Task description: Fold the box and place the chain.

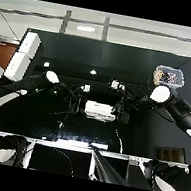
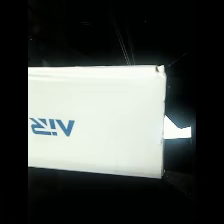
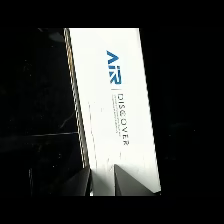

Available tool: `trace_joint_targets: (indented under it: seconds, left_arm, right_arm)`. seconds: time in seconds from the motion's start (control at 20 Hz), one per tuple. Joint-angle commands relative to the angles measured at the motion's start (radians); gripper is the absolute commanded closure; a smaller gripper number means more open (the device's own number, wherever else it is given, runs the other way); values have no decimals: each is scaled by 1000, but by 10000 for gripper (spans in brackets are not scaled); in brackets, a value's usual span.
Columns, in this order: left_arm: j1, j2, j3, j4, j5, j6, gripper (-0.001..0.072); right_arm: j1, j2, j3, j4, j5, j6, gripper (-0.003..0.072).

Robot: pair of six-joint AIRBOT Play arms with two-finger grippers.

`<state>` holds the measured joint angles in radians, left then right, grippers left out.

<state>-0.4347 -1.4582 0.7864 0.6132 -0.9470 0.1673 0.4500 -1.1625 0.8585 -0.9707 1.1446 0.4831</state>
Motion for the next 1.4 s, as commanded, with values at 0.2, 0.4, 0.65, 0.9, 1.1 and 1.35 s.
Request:
trace_joint_targets:
  seconds: [0.2,0.4,0.65,0.9,1.1,1.35]
  left_arm:
    - [-1,-1,0,0,0,0,223]
    - [-1,-1,0,0,0,0,223]
    - [-1,-1,0,0,0,0,223]
    - [-1,-1,0,0,1,0,223]
    - [-1,-1,0,0,0,0,223]
    - [-1,-1,0,0,1,0,223]
  right_arm:
    - [1,1,0,-40,7,11,558]
    - [1,0,-3,-40,6,11,557]
    - [1,-2,-5,-40,-2,11,512]
    - [1,-2,-20,-41,-16,10,476]
    - [1,-2,-36,-29,-17,11,481]
    - [0,32,-36,-25,-19,42,480]
